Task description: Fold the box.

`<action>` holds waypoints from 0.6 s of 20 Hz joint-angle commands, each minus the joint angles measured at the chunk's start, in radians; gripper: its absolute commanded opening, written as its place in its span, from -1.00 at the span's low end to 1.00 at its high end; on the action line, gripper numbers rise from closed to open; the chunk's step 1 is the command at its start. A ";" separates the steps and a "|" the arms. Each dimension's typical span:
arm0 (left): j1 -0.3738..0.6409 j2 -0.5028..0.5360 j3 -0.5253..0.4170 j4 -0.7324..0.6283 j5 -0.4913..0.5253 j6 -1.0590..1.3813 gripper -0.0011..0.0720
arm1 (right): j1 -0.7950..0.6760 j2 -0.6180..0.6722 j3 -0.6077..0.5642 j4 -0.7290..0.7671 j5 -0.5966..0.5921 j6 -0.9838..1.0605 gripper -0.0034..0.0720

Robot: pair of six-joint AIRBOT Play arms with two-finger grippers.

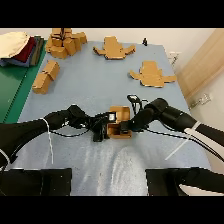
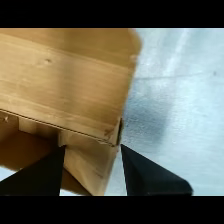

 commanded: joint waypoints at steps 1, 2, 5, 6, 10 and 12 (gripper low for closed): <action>0.000 0.000 0.000 0.000 0.000 0.000 0.46 | 0.063 -0.074 0.045 -0.097 -0.039 0.198 0.44; 0.000 0.000 0.000 0.000 0.000 0.000 0.46 | 0.071 -0.094 0.060 -0.143 -0.070 0.245 0.43; 0.000 0.000 0.000 0.000 0.000 0.000 0.46 | 0.071 -0.114 0.090 -0.247 -0.151 0.335 0.00; 0.000 0.000 0.000 0.000 0.000 0.000 0.46 | 0.071 -0.114 0.091 -0.260 -0.162 0.335 -0.28; 0.000 0.000 0.000 0.000 0.000 0.000 0.46 | 0.072 -0.114 0.091 -0.256 -0.167 0.334 -0.89; 0.000 0.000 0.000 0.000 0.000 0.000 0.46 | 0.073 -0.114 0.092 -0.254 -0.159 0.331 -0.88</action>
